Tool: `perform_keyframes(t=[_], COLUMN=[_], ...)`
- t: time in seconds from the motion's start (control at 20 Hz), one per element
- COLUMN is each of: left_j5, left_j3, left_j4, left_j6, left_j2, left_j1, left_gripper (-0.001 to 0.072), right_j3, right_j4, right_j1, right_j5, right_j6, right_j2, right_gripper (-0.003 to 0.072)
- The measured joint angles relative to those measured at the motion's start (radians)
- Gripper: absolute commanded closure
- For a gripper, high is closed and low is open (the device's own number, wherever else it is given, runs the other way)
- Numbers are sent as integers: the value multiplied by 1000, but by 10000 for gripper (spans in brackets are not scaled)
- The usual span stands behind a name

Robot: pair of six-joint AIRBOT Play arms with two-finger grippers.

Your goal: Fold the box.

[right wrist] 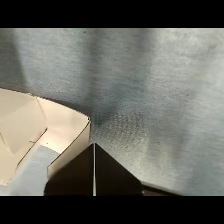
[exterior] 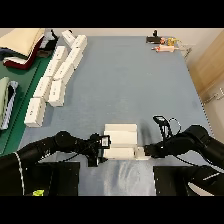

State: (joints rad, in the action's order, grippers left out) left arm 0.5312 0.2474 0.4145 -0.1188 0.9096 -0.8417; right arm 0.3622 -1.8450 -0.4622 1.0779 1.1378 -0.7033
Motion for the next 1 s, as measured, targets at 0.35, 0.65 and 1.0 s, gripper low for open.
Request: perform_keyframes(t=[0.35, 0.65, 1.0], left_j5=[0, 0, 0], left_j3=[0, 0, 0], left_j4=[0, 0, 0], left_j6=[0, 0, -1], left_j2=[0, 0, 0], left_j1=[0, 0, 0], left_gripper=[298, 298, 298], right_j3=[75, 118, 126], right_j4=[-39, -104, -156], right_j1=[0, 0, -44], right_j5=[3, 5, -14], right_j6=[23, 54, 66], right_j2=[0, -3, -71], right_gripper=[521, 297, 297])
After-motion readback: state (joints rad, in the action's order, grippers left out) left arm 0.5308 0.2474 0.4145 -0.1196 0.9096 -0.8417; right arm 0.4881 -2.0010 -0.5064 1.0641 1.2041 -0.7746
